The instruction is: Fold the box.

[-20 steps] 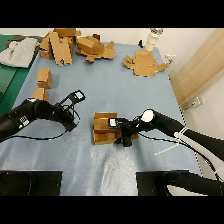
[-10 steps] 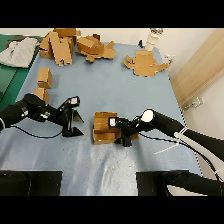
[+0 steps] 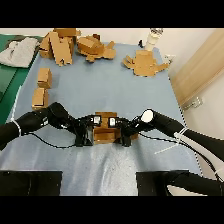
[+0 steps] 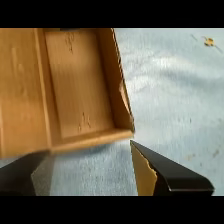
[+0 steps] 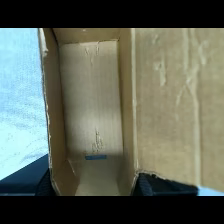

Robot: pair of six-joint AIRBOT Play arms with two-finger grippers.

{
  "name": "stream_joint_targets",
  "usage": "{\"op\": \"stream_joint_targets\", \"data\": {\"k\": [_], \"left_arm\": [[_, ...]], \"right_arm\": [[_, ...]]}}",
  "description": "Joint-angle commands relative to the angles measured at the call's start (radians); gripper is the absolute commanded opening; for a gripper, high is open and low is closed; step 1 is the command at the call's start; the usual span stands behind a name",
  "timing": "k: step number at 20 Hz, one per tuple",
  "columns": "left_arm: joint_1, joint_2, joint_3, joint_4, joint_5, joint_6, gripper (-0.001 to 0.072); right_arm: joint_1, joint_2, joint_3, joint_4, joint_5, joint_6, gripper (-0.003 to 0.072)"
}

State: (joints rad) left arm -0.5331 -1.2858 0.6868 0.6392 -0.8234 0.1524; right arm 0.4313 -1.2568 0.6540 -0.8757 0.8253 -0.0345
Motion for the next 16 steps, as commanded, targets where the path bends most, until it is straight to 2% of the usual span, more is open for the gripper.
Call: {"op": "stream_joint_targets", "data": {"k": [1,6,10,12,13,14,15,16], "left_arm": [[-0.04,-0.001,0.0,0.019,0.098,-0.124,0.0697],[-0.048,-0.001,0.0,0.01,0.096,-0.124,0.0697],[-0.084,-0.02,0.0,0.005,0.163,-0.123,0.0697],[-0.091,-0.043,0.0,0.006,0.159,-0.123,0.0696],[-0.09,-0.047,0.0,0.006,0.159,-0.124,0.0655],[-0.089,-0.046,0.0,0.018,0.158,-0.125,0.0505],[-0.089,-0.046,0.0,0.019,0.159,-0.127,0.047],[-0.089,-0.046,0.0,0.019,0.156,-0.127,0.0471]], "right_arm": [[-0.001,0.001,0.001,0.001,-0.004,0.001,0.044],[-0.001,0.001,0.001,0.001,-0.005,0.001,0.044],[-0.001,0.001,0.001,0.001,-0.005,0.001,0.044],[-0.001,0.001,0.001,0.001,-0.005,0.001,0.044],[-0.001,0.001,0.001,0.001,-0.005,0.001,0.044],[-0.001,0.001,0.001,0.0,-0.005,0.001,0.044],[-0.001,0.001,0.001,0.001,-0.005,0.001,0.044],[-0.001,0.001,0.001,0.001,-0.005,0.001,0.044]]}}
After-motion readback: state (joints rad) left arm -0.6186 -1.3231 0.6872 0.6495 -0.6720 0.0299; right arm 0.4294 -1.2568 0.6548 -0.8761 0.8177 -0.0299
